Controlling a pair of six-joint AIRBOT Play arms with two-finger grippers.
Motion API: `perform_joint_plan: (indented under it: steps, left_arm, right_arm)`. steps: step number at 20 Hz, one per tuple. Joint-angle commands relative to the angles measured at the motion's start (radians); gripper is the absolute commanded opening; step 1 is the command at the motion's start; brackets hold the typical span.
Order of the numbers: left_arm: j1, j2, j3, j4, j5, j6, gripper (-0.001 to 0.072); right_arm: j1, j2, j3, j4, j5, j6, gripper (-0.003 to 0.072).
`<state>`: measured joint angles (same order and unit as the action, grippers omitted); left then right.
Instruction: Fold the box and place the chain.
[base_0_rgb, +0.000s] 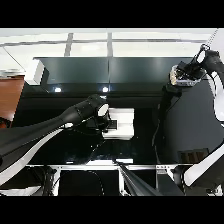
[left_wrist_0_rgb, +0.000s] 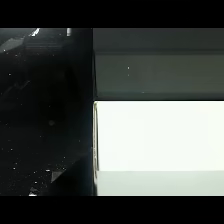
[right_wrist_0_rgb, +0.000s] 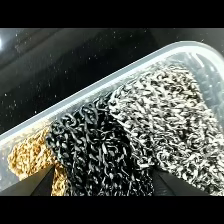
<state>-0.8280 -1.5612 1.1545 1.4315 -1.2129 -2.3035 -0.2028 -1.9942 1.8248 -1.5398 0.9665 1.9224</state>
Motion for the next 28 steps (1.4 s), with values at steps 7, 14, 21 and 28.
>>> perform_joint_plan:
  steps: [7, 14, 21, 28]
  left_arm:
    - [0.0, 0.0, 0.0, -0.001, 0.0, 0.0, 0.0024]
    - [0.0, 0.0, 0.0, -0.001, 0.0, 0.0, 0.0024]
    - [0.0, 0.0, 0.0, -0.001, 0.0, 0.0, 0.0024]
    - [0.0, 0.0, 0.0, -0.001, 0.0, 0.0, 0.0024]
  right_arm:
    - [-0.001, -0.006, 0.142, 0.002, 0.149, -0.055, 0.0645]
    - [0.001, -0.056, 0.142, 0.006, 0.154, -0.053, 0.049]
    - [0.001, -0.061, 0.145, 0.006, 0.178, -0.093, 0.0012]
    - [0.001, 0.187, 0.146, 0.023, 0.214, -0.301, 0.0011]
